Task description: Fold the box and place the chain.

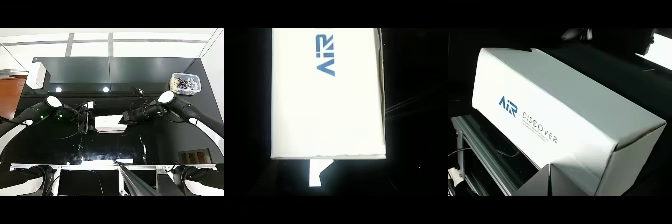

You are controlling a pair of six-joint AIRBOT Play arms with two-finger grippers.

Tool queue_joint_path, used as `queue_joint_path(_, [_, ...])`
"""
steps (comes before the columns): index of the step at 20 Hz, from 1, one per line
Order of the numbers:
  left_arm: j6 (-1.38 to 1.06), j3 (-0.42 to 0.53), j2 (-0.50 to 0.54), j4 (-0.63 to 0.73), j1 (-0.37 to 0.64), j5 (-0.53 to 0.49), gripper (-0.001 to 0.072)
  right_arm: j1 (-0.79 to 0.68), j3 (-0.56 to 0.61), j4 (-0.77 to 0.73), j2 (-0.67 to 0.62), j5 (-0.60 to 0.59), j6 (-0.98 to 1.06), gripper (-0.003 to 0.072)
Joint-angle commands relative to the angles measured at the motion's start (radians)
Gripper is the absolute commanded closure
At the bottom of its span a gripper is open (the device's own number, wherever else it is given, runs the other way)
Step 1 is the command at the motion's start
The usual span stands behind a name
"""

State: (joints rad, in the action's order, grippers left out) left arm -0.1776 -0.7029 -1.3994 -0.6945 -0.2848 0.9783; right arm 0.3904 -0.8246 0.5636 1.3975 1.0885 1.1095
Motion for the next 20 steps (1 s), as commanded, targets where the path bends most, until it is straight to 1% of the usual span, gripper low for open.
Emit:
queue_joint_path(1, [0.002, 0.0, 0.0, 0.001, 0.0, 0.0, 0.0311, 0.013, 0.013, 0.016, 0.009, -0.016, 0.005, 0.0668])
queue_joint_path(3, [0.002, 0.0, 0.0, 0.001, 0.0, 0.0, 0.0311, 0.017, 0.013, 0.007, 0.009, -0.036, 0.005, 0.0668])
queue_joint_path(7, [0.003, 0.0, 0.0, 0.001, 0.0, 0.0, 0.0311, 0.017, 0.012, -0.019, 0.008, -0.039, 0.003, 0.0668])
queue_joint_path(12, [0.003, 0.0, 0.0, 0.002, 0.0, 0.002, 0.0311, 0.005, -0.002, -0.036, -0.016, -0.011, -0.022, 0.0668])
queue_joint_path(15, [0.01, 0.0, 0.0, 0.003, 0.0, 0.001, 0.0304, -0.04, -0.003, -0.037, -0.11, 0.011, -0.023, 0.0668])
queue_joint_path(20, [0.011, 0.0, 0.0, -0.001, 0.0, -0.007, 0.0304, -0.171, -0.002, -0.027, -0.321, 0.09, -0.022, 0.0668])
